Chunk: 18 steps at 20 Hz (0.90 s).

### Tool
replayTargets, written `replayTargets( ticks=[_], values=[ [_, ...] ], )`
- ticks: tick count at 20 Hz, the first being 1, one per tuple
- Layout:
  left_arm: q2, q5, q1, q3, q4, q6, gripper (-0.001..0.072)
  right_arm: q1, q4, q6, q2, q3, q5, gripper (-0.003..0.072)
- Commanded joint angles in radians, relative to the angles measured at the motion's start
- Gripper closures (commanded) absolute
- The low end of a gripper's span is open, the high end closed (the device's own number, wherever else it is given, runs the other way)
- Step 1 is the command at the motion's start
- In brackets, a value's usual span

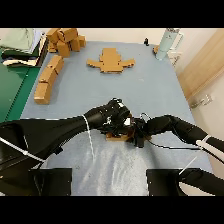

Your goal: Fold the box.

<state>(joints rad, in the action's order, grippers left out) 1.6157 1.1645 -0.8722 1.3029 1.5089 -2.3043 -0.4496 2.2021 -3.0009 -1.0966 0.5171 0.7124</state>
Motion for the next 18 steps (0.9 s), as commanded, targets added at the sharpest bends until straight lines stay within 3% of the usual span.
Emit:
replayTargets(
  ticks=[1, 2, 3, 5, 12, 13, 14, 15, 18],
  values=[
    [0.031, -0.005, -0.001, 0.004, -0.005, -0.002, 0.046, -0.001, 0.001, -0.001, 0.0, 0.001, 0.0, 0.0126],
    [0.037, -0.005, -0.001, 0.004, -0.008, -0.006, 0.0613, -0.001, 0.001, -0.001, 0.0, 0.001, 0.0, 0.0126],
    [0.041, -0.008, -0.001, 0.005, -0.008, -0.028, 0.0615, -0.001, 0.001, -0.001, 0.0, 0.001, 0.0, 0.0126],
    [0.042, -0.009, -0.003, 0.005, -0.005, -0.046, 0.0695, -0.001, 0.001, -0.001, 0.0, 0.001, 0.0, 0.0126],
    [0.041, 0.044, -0.006, 0.013, -0.007, -0.04, 0.068, -0.001, 0.001, -0.001, 0.0, 0.001, 0.0, 0.0126],
    [0.041, 0.06, -0.005, 0.021, -0.004, -0.038, 0.0442, -0.001, 0.001, -0.001, 0.0, 0.001, 0.0, 0.0126],
    [0.041, 0.079, -0.001, 0.031, -0.004, -0.039, 0.0255, -0.001, 0.001, -0.001, 0.0, 0.001, 0.0, 0.0126],
    [0.04, 0.093, 0.002, 0.041, -0.005, -0.039, 0.0222, -0.001, 0.001, -0.001, 0.0, 0.001, 0.0, 0.0126],
    [0.04, 0.094, 0.008, 0.059, -0.004, -0.039, 0.0222, -0.001, 0.001, -0.001, 0.0, 0.001, 0.0, 0.0126]
  ],
)
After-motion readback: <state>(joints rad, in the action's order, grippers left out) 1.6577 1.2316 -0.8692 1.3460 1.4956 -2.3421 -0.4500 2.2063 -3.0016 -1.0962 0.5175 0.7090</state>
